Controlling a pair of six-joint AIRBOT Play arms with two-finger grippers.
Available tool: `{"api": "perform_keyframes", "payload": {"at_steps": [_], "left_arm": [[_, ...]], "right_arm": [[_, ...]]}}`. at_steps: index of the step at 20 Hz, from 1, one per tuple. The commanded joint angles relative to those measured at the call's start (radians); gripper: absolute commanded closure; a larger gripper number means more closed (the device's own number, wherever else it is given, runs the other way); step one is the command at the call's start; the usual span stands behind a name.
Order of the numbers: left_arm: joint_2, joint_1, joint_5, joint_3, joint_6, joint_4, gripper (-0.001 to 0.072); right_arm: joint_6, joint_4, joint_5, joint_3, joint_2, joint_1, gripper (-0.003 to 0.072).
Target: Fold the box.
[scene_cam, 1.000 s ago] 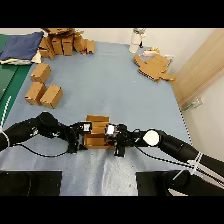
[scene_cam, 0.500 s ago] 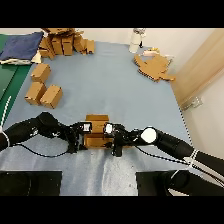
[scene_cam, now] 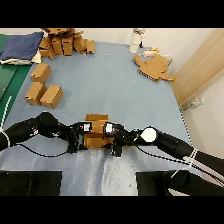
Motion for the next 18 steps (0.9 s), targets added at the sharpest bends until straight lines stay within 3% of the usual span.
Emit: {"api": "perform_keyframes", "payload": {"at_steps": [1, 7, 8, 12, 13, 18], "left_arm": [[0.0, 0.001, -0.001, 0.001, 0.0, 0.0, 0.0696], [0.0, 0.001, -0.001, 0.001, 0.0, 0.0, 0.0697], [0.0, 0.001, -0.001, 0.001, 0.0, 0.0, 0.0697], [0.0, 0.001, -0.001, 0.001, 0.0, 0.0, 0.0697], [0.0, 0.001, -0.001, 0.001, 0.0, 0.0, 0.0697], [0.0, 0.001, -0.001, 0.001, 0.0, 0.0, 0.0697]], "right_arm": [[0.0, 0.002, 0.001, 0.001, -0.001, 0.0, 0.0186], [0.0, -0.002, 0.004, 0.001, 0.0, 0.0, 0.0188], [0.0, -0.003, 0.003, 0.001, 0.0, 0.0, 0.0225], [0.269, -0.13, -0.013, 0.001, 0.002, -0.004, 0.0629], [0.362, -0.196, -0.024, 0.001, 0.006, -0.004, 0.0683], [0.813, -0.558, 0.019, 0.001, 0.057, -0.005, 0.0684]]}}
